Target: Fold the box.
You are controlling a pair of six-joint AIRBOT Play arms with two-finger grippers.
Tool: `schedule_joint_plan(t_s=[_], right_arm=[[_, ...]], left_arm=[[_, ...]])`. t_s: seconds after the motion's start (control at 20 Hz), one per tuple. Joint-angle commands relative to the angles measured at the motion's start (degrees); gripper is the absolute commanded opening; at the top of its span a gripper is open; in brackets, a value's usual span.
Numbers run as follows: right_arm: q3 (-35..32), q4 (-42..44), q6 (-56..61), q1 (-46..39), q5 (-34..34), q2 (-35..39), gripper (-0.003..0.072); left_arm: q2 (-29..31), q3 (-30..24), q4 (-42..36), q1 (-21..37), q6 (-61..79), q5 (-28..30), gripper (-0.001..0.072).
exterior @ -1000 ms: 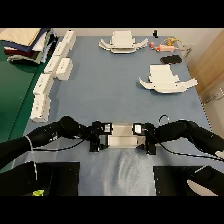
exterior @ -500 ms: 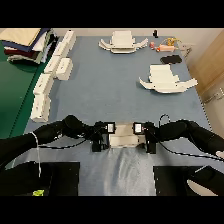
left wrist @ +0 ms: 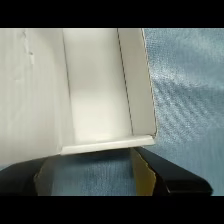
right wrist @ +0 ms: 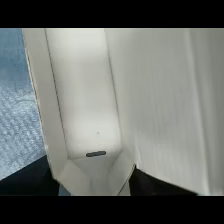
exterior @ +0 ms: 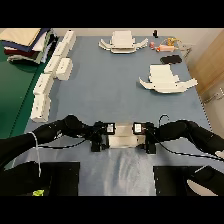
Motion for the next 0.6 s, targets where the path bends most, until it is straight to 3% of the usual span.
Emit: schedule_joint_plan(t_s=[0.0,0.2,0.55], right_arm=[[0.0,-0.3,-0.1,0.0,0.3,0.0,0.0508],[0.0,-0.3,-0.1,0.0,0.3,0.0,0.0508],[0.0,-0.3,-0.1,0.0,0.3,0.0,0.0508]], left_arm=[[1.6,0.0,6.0,1.8,-4.1,-3.9,0.0698],[2.1,0.0,5.9,2.1,-4.1,-7.1,0.0698],[2.1,0.1,1.1,0.3,-6.0,-6.3,0.0698]])
